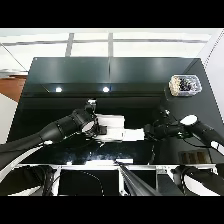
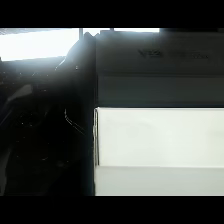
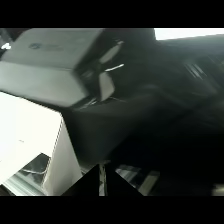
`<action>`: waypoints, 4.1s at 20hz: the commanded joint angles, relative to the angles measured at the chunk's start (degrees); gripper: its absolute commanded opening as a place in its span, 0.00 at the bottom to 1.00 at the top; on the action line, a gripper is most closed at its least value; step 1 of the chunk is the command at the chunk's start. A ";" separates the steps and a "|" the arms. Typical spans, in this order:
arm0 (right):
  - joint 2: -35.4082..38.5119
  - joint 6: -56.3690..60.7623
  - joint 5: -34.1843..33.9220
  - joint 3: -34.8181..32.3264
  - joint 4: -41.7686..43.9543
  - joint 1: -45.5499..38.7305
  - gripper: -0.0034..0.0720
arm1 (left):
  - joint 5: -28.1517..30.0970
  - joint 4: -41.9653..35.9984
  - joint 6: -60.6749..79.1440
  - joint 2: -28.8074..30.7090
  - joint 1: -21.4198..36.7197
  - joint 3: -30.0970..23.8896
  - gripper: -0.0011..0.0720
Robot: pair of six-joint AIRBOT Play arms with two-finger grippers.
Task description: Fold the box and place the chain.
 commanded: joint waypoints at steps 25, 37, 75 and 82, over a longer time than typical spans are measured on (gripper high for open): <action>-1.01 1.03 -4.74 9.25 6.21 18.16 0.80 | 0.02 0.02 0.00 -0.02 -0.02 0.00 0.05; -1.01 30.71 -10.49 17.64 -22.73 30.25 0.75 | 0.02 0.02 0.02 -0.02 -0.02 0.00 0.05; -12.59 68.50 7.48 35.87 -55.12 44.81 0.45 | 0.02 0.02 0.00 -0.02 -0.02 0.00 0.05; -14.84 68.81 8.85 36.15 -55.10 44.78 0.44 | 0.02 0.02 0.00 -0.02 -0.02 0.00 0.05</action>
